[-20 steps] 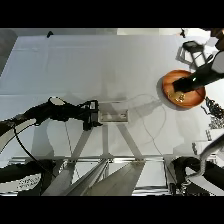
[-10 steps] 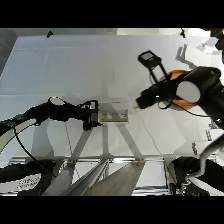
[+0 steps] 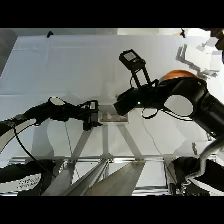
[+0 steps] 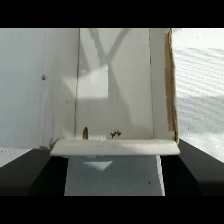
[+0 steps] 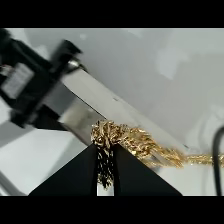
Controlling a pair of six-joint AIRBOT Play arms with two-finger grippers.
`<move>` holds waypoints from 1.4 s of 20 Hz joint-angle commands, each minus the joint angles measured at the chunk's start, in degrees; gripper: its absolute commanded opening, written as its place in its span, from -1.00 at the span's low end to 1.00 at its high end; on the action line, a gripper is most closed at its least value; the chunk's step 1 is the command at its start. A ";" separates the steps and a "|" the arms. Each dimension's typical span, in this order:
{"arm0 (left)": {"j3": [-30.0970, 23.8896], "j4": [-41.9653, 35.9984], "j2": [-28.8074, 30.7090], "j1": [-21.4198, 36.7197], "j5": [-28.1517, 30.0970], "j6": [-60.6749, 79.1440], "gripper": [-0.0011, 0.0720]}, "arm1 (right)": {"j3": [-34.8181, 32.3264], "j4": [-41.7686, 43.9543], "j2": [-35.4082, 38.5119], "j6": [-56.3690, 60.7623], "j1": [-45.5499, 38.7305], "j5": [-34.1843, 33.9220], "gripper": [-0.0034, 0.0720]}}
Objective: Fold the box and place the chain.
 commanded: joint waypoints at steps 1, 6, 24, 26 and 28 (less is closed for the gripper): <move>-0.02 0.00 0.02 -0.02 0.02 0.02 -0.11 | -0.02 5.16 0.04 -5.35 0.46 -1.40 -0.90; -0.02 0.00 0.02 -0.02 0.02 0.02 -0.11 | -0.02 0.04 0.07 -4.59 0.39 -1.49 -0.90; -0.02 0.00 0.02 -0.02 0.00 0.02 -0.11 | -0.04 -3.76 2.45 -4.15 0.42 10.95 -0.90; -0.02 0.02 0.02 -0.02 0.02 0.02 -0.11 | -0.04 -1.09 0.55 -4.94 0.42 5.84 -0.90; -0.02 0.02 0.02 -0.02 0.00 0.02 -0.11 | -0.04 0.07 -1.97 -4.92 0.42 1.60 -0.90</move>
